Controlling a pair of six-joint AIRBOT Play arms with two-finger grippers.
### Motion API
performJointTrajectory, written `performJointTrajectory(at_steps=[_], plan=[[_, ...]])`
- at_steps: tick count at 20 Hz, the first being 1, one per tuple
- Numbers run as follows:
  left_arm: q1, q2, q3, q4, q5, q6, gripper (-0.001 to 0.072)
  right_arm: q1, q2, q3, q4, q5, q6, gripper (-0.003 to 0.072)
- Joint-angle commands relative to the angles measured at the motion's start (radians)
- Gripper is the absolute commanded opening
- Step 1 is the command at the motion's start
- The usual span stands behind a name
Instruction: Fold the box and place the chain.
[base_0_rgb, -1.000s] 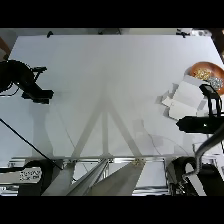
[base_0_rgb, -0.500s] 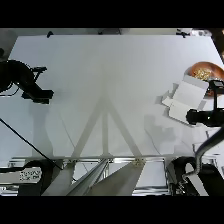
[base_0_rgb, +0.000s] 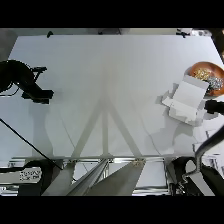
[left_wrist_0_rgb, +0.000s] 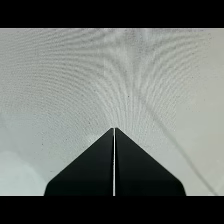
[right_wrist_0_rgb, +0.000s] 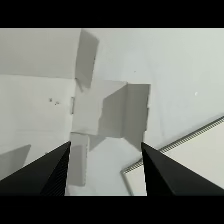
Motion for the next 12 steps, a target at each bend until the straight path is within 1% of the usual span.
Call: performJointTrajectory(at_steps=[1,6,12], plan=[[0.001,0.001,0.0,0.0,0.0,0.0,0.0013,-0.101,-0.048,0.046,-0.012,-0.018,-0.03,0.0482],[0.001,0.001,0.0,0.0,0.0,0.0,0.0013,-0.142,-0.156,0.047,-0.011,-0.027,-0.029,0.0482],[0.001,0.001,0.0,0.0,0.0,0.0,0.0013,-0.142,-0.244,0.047,-0.009,-0.087,-0.02,0.0478]])
